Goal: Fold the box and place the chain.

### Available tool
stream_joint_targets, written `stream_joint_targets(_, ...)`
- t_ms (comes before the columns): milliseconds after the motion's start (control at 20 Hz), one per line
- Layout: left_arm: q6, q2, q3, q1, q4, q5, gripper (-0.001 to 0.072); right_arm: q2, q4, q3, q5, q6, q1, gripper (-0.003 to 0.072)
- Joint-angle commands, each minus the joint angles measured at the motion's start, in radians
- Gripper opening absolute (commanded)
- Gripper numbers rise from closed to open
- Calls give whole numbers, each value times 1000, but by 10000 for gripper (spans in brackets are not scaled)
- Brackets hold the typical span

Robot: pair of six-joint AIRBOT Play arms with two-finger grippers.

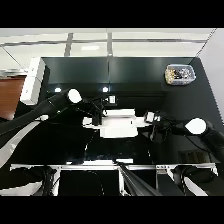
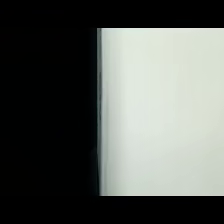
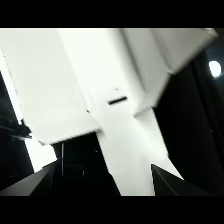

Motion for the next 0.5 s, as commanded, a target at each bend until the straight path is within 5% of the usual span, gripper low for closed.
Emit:
stream_joint_targets(0, 3, -4, 1, -1, 5, 13, 23, -69, 0, -5, -56, -92, 101, 703)
stream_joint_targets(450, 3, -4, 1, -1, 5, 9, 24, -199, 113, -5, -205, -112, 200, 704)
